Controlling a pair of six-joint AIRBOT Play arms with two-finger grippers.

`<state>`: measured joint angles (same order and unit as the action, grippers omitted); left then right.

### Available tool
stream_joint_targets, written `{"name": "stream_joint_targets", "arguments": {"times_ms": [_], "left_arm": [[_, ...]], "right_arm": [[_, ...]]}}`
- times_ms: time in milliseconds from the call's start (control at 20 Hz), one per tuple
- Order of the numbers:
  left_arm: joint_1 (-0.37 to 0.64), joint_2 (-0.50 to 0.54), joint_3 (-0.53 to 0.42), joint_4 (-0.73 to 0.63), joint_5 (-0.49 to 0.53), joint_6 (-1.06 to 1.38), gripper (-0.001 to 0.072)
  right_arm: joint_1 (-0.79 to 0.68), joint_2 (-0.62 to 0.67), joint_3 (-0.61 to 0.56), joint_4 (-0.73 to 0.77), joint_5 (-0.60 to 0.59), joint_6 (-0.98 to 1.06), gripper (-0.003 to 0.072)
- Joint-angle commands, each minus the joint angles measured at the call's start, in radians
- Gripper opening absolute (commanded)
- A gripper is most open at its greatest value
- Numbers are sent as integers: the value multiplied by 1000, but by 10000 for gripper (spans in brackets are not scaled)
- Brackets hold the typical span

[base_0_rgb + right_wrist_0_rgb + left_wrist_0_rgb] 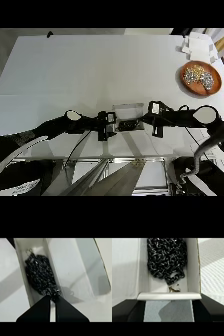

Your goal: Fold the box and place the chain.

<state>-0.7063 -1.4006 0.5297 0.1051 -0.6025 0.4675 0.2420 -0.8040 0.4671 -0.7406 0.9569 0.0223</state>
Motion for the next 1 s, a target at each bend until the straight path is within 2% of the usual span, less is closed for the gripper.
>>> {"name": "stream_joint_targets", "arguments": {"times_ms": [0, 350, 550, 700, 800, 950], "left_arm": [[0, 0, 0, 0, 0, 0, 150], [0, 0, 0, 0, 0, 0, 150], [0, 1, 0, 0, 0, 0, 150], [0, 1, 0, 0, 0, 0, 150], [0, 1, 0, 0, 0, 0, 150], [0, 1, 0, 0, 0, 0, 150]], "right_arm": [[56, 2, 0, 49, 4, 0, 15], [71, -28, 0, 130, 3, 5, 17], [79, -99, 0, 266, 3, 7, 17], [145, -146, 0, 292, -32, 7, 18], [173, -171, 0, 293, -66, 7, 63], [183, -198, 0, 292, -86, 8, 82]]}}
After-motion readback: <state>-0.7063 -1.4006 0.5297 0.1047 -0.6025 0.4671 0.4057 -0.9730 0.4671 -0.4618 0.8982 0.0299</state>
